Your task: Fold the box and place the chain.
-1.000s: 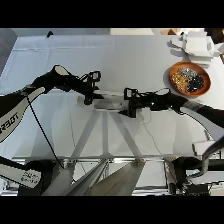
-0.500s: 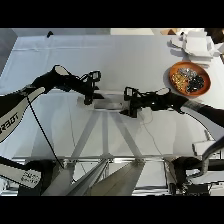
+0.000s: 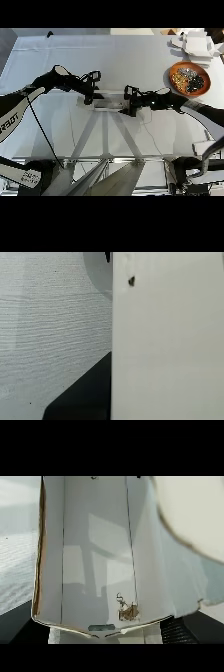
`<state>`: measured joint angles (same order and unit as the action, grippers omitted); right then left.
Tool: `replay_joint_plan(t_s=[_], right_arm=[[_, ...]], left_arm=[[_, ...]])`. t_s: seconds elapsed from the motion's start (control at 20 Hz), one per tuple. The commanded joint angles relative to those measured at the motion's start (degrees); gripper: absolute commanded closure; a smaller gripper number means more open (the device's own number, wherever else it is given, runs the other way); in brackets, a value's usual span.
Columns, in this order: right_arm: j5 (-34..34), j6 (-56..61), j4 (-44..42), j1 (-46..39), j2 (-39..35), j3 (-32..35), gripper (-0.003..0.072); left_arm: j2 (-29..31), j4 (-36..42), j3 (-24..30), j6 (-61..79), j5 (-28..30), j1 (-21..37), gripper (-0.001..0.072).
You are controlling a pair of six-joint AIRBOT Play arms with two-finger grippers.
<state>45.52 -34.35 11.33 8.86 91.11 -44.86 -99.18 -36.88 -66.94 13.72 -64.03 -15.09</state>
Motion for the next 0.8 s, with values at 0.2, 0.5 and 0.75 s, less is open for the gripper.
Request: replay_joint_plan(t_s=[0.2, 0.5, 0.75], right_arm=[[0.3, -0.5, 2.4, 1.2, 0.0, -0.2, -0.0005], [0.4, -0.2, 0.2, -0.1, 0.0, -0.2, -0.0005], [0.8, -0.2, 0.2, -0.1, 0.0, -0.2, -0.0005]], left_arm=[[0.0, 0.0, 0.0, 0.0, 0.0, 0.0, 0.0699], [0.0, 0.0, 0.0, 0.0, 0.0, 0.0, 0.0699], [0.0, 0.0, 0.0, 0.0, 0.0, 0.0, 0.0699]])
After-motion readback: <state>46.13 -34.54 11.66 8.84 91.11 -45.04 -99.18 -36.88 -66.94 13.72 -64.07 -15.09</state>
